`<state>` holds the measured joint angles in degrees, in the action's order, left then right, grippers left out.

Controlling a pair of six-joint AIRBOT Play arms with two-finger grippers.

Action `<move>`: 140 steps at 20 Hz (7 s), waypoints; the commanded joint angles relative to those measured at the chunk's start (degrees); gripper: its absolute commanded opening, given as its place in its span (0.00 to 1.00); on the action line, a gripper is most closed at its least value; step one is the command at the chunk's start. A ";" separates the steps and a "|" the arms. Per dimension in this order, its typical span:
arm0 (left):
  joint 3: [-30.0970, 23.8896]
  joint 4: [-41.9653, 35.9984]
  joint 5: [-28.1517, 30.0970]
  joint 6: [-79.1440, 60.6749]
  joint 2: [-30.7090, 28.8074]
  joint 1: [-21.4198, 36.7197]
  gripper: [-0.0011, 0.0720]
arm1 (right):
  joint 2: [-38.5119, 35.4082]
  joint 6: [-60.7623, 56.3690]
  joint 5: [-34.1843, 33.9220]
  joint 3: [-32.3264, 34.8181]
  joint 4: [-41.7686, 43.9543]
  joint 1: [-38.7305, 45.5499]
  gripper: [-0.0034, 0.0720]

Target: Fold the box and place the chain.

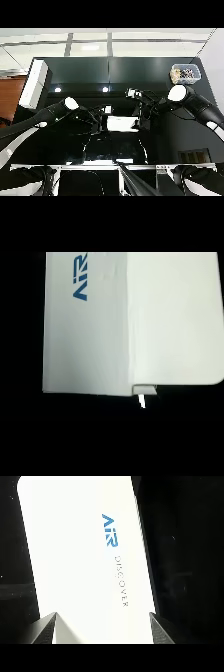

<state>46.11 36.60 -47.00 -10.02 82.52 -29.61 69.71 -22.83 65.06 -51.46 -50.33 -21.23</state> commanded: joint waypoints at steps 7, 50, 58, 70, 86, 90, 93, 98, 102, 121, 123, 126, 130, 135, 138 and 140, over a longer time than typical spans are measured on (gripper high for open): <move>-0.02 0.00 0.02 0.00 0.02 -0.04 0.50 | 0.04 0.13 -0.22 0.07 -2.16 0.00 0.43; -0.02 0.00 0.13 -0.02 0.02 -0.04 0.51 | -3.13 -15.34 2.89 0.20 -0.33 1.18 0.31; -0.02 0.00 0.09 0.00 0.02 -0.04 0.51 | -4.02 -28.39 2.80 14.27 27.89 8.46 0.06; -0.02 0.00 0.09 0.00 0.02 -0.04 0.51 | 1.81 -34.25 -11.52 15.93 24.85 4.76 0.06; 2.21 -1.92 2.14 4.37 -0.15 -0.04 0.54 | -6.32 -30.34 0.37 5.53 17.31 17.38 0.06; 3.98 1.73 1.77 4.20 -0.85 0.07 1.00 | -10.29 -30.53 4.46 5.16 16.96 26.82 0.06; 7.06 1.11 0.55 4.20 -3.26 -0.33 1.00 | -10.32 -30.99 8.39 5.18 15.32 30.91 0.06; 10.91 -9.09 -0.83 4.13 -0.46 -3.56 0.99 | -10.29 -31.01 6.51 5.18 14.08 31.23 0.06; 14.88 -9.05 -0.96 4.35 5.03 -6.10 0.99 | -10.27 -30.99 6.45 5.20 14.03 31.23 0.06; 19.41 -8.35 -7.96 13.05 11.82 -5.81 0.99 | -10.27 -30.97 5.22 5.22 13.18 31.23 0.06; 19.74 -7.69 -8.79 12.52 11.85 -5.81 0.98 | -10.27 -30.97 5.22 5.22 13.18 31.23 0.06; 20.72 -4.24 -10.23 7.21 11.85 -5.84 0.96 | -10.27 -30.97 5.25 5.22 13.18 31.23 0.06; 21.24 -2.19 -10.47 5.44 11.89 -5.86 0.96 | -10.27 -30.97 5.25 5.22 13.18 31.23 0.06; 21.24 -0.57 -10.45 5.44 11.96 -5.88 0.96 | -10.27 -30.97 5.22 5.22 13.18 31.23 0.06; 21.24 -0.59 -10.47 5.49 12.13 -5.88 0.96 | -10.27 -30.97 5.25 5.22 13.18 31.23 0.06; 21.24 -0.59 -10.29 5.49 12.44 -6.12 0.96 | -10.27 -30.97 5.22 5.22 13.18 31.23 0.06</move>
<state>67.31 35.70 -57.43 -4.38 94.70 -35.51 59.48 -53.80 70.26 -46.26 -37.17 10.00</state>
